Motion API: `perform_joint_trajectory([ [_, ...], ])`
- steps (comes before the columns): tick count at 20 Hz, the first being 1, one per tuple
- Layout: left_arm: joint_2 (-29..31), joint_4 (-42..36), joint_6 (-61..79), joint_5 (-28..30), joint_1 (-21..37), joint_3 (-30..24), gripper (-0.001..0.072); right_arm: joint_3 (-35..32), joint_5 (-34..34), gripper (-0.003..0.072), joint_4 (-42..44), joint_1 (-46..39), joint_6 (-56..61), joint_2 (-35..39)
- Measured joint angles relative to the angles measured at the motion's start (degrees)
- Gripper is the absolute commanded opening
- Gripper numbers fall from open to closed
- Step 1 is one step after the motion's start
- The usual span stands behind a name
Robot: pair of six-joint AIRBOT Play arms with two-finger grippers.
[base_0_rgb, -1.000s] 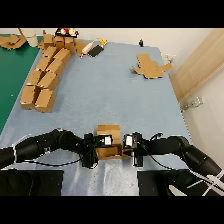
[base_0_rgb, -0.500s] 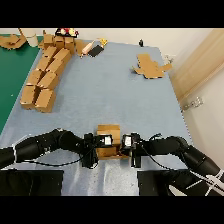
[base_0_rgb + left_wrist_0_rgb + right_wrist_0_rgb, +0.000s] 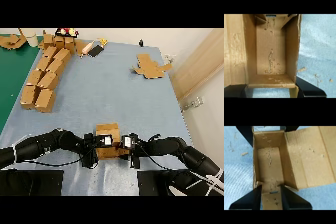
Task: Fold the box.
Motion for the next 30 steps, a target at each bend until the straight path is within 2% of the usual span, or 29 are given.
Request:
perform_joint_trajectory([
  [2, 0.0, 0.0, 0.0, 0.0, 0.0, 0.0, 0.0382, 0.0, 0.1, 0.0382, 0.2, 0.4, 0.0, -0.4],
  [4, 0.0, 0.0, 0.0, 0.0, 0.0, 0.0, 0.0382, 0.0, 0.2, 0.0487, 0.3, 0.8, 0.1, -0.9],
  [12, 0.0, 0.1, 0.1, 0.0, 0.0, 0.0, 0.0382, 0.0, 0.6, 0.0491, 0.2, 1.2, 0.3, -2.0],
  [13, 0.0, 0.1, 0.1, 0.0, 0.0, 0.0, 0.0382, 0.0, 0.6, 0.0581, 0.2, 1.2, 0.3, -2.0],
  [14, 0.0, 0.1, 0.1, 0.0, 0.0, 0.0, 0.0382, 0.0, 0.6, 0.0592, 0.2, 1.2, 0.2, -2.1],
  [21, 0.0, 0.0, 0.0, 0.0, 0.0, 0.0, 0.0382, 0.0, 1.7, 0.0591, -0.2, 1.2, 0.8, -2.0],
  [25, 0.0, -0.1, -0.1, 0.0, 0.0, 0.0, 0.0382, 0.0, 1.9, 0.0556, -4.6, 1.1, 8.1, -0.2],
  [27, 0.0, -0.1, -0.1, 0.0, 0.0, 0.0, 0.0382, 0.5, 1.2, 0.0423, -10.4, 1.1, 16.3, 1.8],
  [28, 0.0, -0.2, -0.2, 0.0, 0.0, 0.0, 0.0382, 0.9, -0.3, 0.0408, -13.8, 1.1, 21.2, 3.1],
  [29, 0.0, -0.2, -0.1, 0.0, 0.0, 0.0, 0.0382, 1.4, -1.6, 0.0350, -17.1, 1.2, 25.5, 4.3],
  [30, 0.0, -0.2, -0.1, 0.0, 0.0, 0.0, 0.0382, 1.9, -2.3, 0.0238, -20.5, 1.1, 30.2, 5.7],
])
